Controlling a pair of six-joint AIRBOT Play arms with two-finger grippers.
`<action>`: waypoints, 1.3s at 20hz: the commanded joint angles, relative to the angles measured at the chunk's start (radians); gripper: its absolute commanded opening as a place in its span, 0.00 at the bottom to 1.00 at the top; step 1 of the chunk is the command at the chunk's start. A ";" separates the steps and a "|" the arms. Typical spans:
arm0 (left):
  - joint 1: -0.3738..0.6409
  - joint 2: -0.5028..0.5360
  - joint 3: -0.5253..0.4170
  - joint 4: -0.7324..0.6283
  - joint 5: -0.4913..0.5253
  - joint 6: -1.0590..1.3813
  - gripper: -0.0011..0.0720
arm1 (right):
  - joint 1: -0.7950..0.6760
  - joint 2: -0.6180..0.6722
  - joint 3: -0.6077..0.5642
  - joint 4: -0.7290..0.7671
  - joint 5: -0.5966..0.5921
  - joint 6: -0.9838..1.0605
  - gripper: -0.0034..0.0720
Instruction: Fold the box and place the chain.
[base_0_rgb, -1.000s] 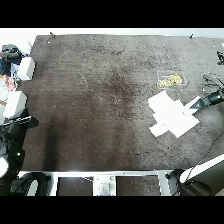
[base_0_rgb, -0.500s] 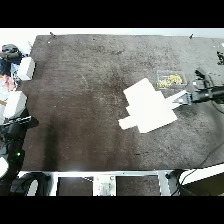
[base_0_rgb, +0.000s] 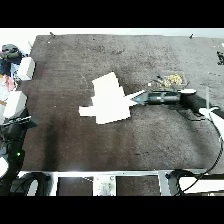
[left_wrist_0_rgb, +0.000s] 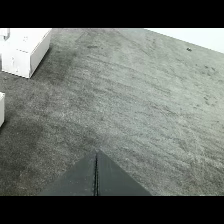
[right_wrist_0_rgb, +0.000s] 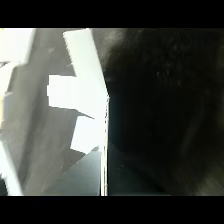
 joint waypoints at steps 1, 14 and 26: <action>0.000 0.000 0.000 0.000 -0.002 0.000 0.03 | 0.185 0.011 -0.029 0.061 -0.372 0.042 0.06; 0.000 0.000 0.060 0.000 -0.379 0.126 0.68 | 0.254 0.007 -0.047 0.004 -0.557 0.052 0.06; 0.000 -0.639 0.498 0.000 -0.734 0.238 0.68 | 0.255 0.007 -0.047 -0.011 -0.552 0.030 0.06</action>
